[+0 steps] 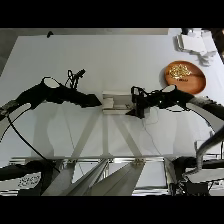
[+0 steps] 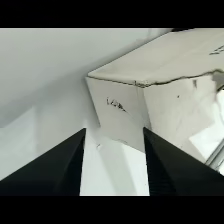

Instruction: Fold the box and place the chain.

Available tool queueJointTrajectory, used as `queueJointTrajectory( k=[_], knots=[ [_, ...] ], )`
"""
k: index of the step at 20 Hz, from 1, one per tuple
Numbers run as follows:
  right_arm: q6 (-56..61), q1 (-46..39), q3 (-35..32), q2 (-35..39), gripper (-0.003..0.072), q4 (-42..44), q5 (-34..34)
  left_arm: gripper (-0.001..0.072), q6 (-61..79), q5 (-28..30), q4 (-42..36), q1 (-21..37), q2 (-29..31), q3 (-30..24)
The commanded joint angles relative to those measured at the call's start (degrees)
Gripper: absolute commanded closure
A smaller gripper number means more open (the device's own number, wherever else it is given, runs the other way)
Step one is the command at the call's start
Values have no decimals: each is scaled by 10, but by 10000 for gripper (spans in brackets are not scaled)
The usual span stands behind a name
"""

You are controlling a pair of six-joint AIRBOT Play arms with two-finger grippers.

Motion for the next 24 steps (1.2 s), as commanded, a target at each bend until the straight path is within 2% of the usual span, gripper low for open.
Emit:
queueJointTrajectory(
  k=[1,7,13,20,24],
  knots=[
    [0,0,0,0,143,0,0,259,48,-8,-73,0,0,0],
    [0,0,0,0,143,0,0,248,47,-29,-65,0,0,0],
    [0,0,0,0,143,0,0,249,-44,-22,68,0,0,0],
    [0,0,0,0,143,0,0,191,-39,-14,62,3,3,0],
    [0,0,0,0,143,0,0,190,-32,-13,58,22,33,0]
  ],
)
